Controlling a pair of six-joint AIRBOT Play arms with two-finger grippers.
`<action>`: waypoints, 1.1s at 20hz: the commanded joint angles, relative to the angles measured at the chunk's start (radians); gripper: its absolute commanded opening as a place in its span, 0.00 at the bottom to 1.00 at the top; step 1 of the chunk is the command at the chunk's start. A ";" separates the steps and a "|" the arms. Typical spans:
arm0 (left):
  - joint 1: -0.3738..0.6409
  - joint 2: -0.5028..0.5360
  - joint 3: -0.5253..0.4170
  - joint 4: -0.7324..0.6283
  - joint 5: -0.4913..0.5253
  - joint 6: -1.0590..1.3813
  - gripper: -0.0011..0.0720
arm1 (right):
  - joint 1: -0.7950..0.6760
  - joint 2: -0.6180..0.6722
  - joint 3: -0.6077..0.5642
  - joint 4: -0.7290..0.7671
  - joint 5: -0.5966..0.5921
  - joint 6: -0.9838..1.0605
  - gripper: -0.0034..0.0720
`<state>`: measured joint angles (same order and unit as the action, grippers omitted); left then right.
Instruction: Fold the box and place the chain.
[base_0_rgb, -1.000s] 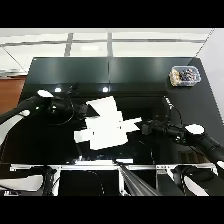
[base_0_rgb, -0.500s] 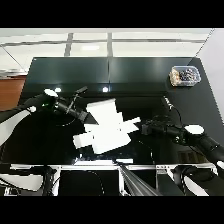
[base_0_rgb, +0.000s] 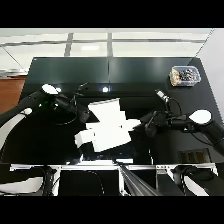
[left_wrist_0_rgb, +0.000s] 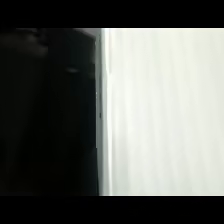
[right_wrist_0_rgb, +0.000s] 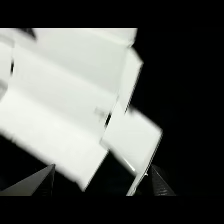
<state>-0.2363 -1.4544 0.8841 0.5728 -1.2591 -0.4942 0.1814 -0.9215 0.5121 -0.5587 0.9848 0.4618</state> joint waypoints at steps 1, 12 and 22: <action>-0.098 0.093 -0.009 0.067 0.290 0.117 0.05 | 0.048 0.000 0.074 -0.282 0.055 -0.122 0.94; -0.137 0.020 -0.007 0.074 0.310 0.451 0.05 | 0.233 -0.015 0.073 -0.344 -0.195 -0.414 0.94; -0.135 0.020 -0.007 0.074 0.312 0.465 0.05 | 0.232 -0.015 0.092 -0.418 -0.182 -0.388 0.94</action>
<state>-0.3717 -1.4338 0.8776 0.6468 -0.9501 -0.0330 0.4118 -0.9360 0.5926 -0.9749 0.7734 0.0525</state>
